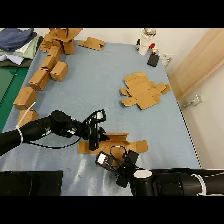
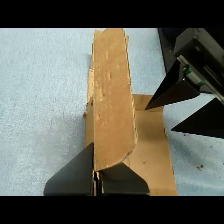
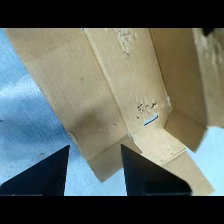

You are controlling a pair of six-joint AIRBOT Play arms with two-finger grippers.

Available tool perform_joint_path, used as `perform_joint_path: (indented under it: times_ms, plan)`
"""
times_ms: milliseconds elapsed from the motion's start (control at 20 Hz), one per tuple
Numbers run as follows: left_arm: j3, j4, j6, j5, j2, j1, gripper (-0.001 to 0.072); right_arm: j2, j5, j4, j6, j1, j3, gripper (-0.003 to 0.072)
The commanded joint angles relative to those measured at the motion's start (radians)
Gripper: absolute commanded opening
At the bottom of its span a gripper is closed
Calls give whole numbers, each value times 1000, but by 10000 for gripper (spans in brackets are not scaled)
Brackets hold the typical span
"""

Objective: Fold the box.

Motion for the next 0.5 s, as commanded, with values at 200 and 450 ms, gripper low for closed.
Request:
perform_joint_path:
  times_ms: [200, 450]
  plan:
    - [0, 0, 0, 1, 0, 0, 12, -41, 22, -19, 2, 0, -1, 487]
    - [0, 0, 0, 0, 0, 0, 13, -43, 21, -102, 48, 0, 2, 486]
